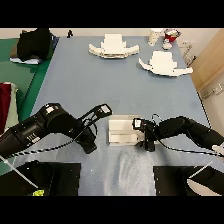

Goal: Fold the box.

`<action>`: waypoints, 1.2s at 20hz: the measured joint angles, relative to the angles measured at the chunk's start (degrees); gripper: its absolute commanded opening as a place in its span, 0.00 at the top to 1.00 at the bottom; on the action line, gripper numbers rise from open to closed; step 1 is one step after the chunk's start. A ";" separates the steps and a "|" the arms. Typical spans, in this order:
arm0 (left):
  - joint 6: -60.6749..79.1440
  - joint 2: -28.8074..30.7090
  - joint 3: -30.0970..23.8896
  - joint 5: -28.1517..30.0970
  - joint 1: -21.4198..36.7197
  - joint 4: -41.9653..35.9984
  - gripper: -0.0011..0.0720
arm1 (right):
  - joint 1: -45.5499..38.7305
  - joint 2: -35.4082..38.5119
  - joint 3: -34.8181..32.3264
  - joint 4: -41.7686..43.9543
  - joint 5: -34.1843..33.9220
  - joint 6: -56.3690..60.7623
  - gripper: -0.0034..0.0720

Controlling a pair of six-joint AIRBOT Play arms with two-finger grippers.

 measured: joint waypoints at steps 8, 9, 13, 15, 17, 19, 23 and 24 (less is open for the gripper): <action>54.12 -3.54 -13.07 18.53 12.79 -25.29 0.03 | -0.02 0.00 -0.02 0.00 0.00 0.00 0.34; 59.65 -4.68 -13.99 20.55 13.11 -28.92 0.03 | 0.00 0.00 0.00 0.00 0.00 0.00 0.34; 76.00 -9.70 -15.69 24.48 13.68 -40.54 0.03 | -0.02 0.00 0.00 0.00 0.00 0.00 0.34; 81.15 -11.78 -16.00 25.40 13.79 -44.76 0.03 | -0.02 0.00 0.00 0.00 0.00 0.00 0.34; 84.28 -13.14 -16.15 26.23 13.81 -47.63 0.03 | -0.02 0.00 0.00 0.00 0.00 0.00 0.34; 86.09 -13.88 -16.26 26.75 13.86 -49.20 0.03 | -0.02 0.00 0.00 0.02 0.00 0.00 0.34; 87.65 -15.13 -16.33 28.83 13.14 -51.56 0.03 | 0.00 0.00 0.00 0.00 0.00 0.00 0.34; 87.86 -15.56 -16.33 29.42 12.59 -52.28 0.03 | 0.00 0.00 0.00 0.00 0.00 0.00 0.34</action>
